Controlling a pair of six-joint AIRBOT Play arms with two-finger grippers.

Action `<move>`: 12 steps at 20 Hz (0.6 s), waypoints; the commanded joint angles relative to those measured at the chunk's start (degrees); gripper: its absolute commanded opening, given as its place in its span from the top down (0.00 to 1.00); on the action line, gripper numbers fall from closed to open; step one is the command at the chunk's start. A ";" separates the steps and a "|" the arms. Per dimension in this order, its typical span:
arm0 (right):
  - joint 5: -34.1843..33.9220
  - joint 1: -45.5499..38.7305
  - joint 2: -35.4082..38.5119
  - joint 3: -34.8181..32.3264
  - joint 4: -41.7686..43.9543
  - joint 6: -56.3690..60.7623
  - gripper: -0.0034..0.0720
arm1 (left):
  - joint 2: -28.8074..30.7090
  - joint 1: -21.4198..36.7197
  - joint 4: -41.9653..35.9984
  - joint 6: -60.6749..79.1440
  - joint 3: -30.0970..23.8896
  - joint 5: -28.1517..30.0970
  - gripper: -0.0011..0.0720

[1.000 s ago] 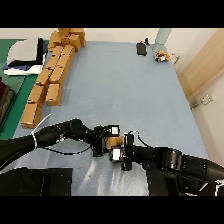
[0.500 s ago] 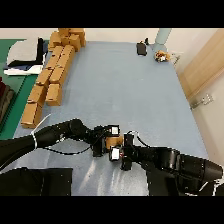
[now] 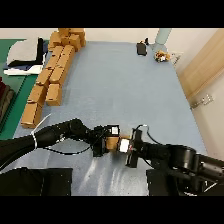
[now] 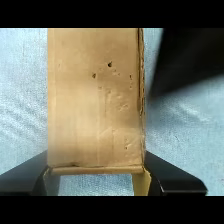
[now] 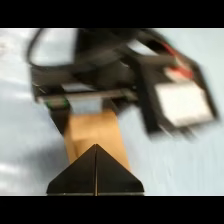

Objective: Fold the box.

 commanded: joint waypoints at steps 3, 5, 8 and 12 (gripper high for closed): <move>-21.81 -8.59 7.98 2.45 -21.86 44.57 0.95 | 0.00 -0.02 0.09 0.09 -0.02 0.02 0.27; -25.31 -13.75 7.43 3.91 -22.16 51.54 0.95 | 0.00 -0.02 0.09 0.09 -0.02 0.02 0.27; -30.62 -21.57 0.28 9.49 -11.61 49.22 0.95 | 0.00 -0.02 0.09 0.09 -0.02 0.04 0.27; -31.85 -28.76 -13.64 18.73 -1.33 44.63 0.95 | 0.00 0.04 0.11 0.09 -0.02 0.11 0.27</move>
